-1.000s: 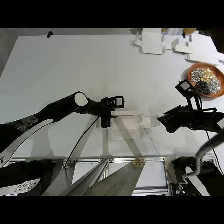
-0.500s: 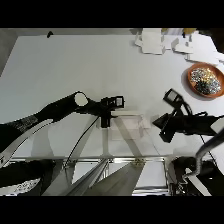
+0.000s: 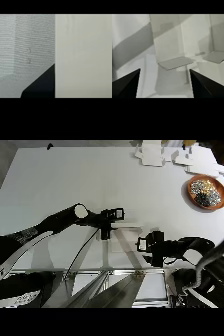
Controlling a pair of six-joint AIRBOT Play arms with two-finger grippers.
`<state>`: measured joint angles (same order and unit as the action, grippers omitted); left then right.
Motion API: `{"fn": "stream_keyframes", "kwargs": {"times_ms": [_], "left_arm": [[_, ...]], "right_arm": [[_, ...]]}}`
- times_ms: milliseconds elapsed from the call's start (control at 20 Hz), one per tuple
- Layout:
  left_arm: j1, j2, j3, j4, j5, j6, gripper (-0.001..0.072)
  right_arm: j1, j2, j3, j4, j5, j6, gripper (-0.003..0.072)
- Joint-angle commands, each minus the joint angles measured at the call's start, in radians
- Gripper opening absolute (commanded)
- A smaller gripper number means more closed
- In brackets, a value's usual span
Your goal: Fold the box and place the chain.
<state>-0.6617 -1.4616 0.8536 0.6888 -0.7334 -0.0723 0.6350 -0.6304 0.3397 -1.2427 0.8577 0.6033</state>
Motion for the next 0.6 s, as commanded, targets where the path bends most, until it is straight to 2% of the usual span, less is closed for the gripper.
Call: {"fn": "stream_keyframes", "kwargs": {"times_ms": [0, 200, 450, 550], "left_arm": [[-0.001, 0.0, -0.001, 0.0, 0.0, 0.0, 0.0007], [-0.001, 0.0, 0.0, 0.0, 0.0, 0.0, 0.0007], [-0.001, 0.0, 0.0, 0.0, 0.0, 0.0, 0.0007], [-0.001, 0.0, 0.0, 0.0, 0.0, 0.0, 0.0007]], "right_arm": [[0.074, -0.006, -0.047, -0.073, -0.174, -0.011, 0.07], [0.145, -0.048, -0.102, -0.119, -0.286, -0.01, 0.0699], [0.131, -0.129, -0.102, -0.123, -0.37, -0.011, 0.0695], [0.085, -0.128, -0.076, -0.086, -0.348, -0.011, 0.0688]]}}
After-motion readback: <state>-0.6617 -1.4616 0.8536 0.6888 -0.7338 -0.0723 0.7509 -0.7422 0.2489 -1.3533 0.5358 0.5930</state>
